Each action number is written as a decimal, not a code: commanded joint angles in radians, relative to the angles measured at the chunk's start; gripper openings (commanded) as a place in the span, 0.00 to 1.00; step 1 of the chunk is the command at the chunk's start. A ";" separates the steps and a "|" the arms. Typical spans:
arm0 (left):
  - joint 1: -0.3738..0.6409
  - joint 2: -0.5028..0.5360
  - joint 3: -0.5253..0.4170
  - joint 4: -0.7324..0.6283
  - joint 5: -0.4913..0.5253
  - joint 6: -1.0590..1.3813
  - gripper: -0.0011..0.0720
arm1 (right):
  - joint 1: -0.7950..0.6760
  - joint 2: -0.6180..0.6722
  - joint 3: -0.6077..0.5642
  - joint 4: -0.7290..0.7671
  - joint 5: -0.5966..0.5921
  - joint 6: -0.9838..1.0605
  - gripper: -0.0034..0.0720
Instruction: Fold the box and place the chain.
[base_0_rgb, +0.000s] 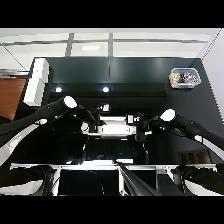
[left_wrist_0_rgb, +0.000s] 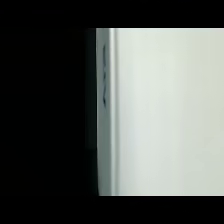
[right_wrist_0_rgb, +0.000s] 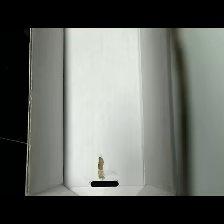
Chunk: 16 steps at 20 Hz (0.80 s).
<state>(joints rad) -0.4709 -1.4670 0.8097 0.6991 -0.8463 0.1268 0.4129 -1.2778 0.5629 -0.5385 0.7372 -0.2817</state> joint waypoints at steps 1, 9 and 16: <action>0.001 0.000 0.001 0.000 -0.002 0.000 0.06 | 0.000 -0.001 0.000 -0.023 -0.002 0.031 0.98; 0.001 0.000 0.001 0.000 -0.003 0.000 0.06 | 0.000 -0.001 0.000 -0.023 -0.002 0.031 0.98; 0.000 0.000 0.001 0.000 -0.003 0.000 0.05 | 0.000 -0.002 0.000 -0.040 -0.002 0.039 0.98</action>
<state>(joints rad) -0.4709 -1.4670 0.8097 0.6991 -0.8482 0.1268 0.4129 -1.2789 0.5629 -0.5705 0.7368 -0.2485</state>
